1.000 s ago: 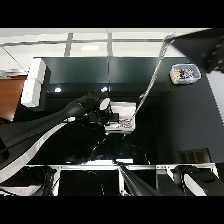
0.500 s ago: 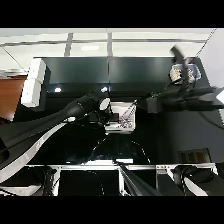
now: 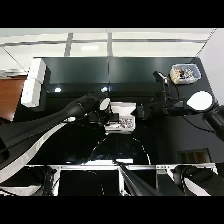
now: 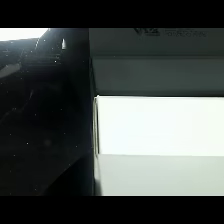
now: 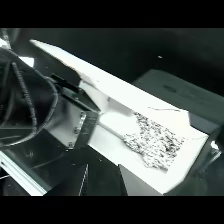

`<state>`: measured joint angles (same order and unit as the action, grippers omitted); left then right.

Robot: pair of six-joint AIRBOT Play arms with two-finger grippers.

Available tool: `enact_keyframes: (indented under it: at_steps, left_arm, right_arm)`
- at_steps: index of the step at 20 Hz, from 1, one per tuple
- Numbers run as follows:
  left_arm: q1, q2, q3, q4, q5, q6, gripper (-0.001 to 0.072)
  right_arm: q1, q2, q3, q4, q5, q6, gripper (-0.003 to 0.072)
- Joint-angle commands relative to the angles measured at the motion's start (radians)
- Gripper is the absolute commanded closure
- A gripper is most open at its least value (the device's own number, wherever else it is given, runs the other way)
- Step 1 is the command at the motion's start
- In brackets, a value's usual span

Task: Fold the box and place the chain.

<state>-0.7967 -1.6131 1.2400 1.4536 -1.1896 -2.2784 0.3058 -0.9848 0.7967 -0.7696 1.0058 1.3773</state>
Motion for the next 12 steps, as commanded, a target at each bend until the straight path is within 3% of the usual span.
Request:
enact_keyframes:
  at_steps: [1,6,10,11,12]
  left_arm:
    - [0.001,0.0,0.001,0.0,0.004,0.0,0.0684]
    - [0.0,-0.004,0.006,-0.007,-0.005,-0.013,0.0683]
    - [-0.001,-0.003,0.046,0.0,-0.076,-0.069,0.0681]
    - [-0.001,0.001,0.055,0.003,-0.079,-0.087,0.0657]
    - [-0.002,0.01,0.061,0.003,-0.074,-0.087,0.0507]
  right_arm:
    - [-0.08,-0.008,-0.005,-0.034,0.044,-0.002,0.0465]
    - [-0.156,-0.008,-0.005,-0.07,0.072,-0.047,0.0466]
    - [-0.156,-0.008,-0.005,-0.076,0.096,-0.058,0.0466]
    - [-0.156,-0.008,-0.005,-0.075,0.09,-0.062,0.0466]
    - [-0.156,-0.008,-0.005,-0.074,0.082,-0.062,0.0466]
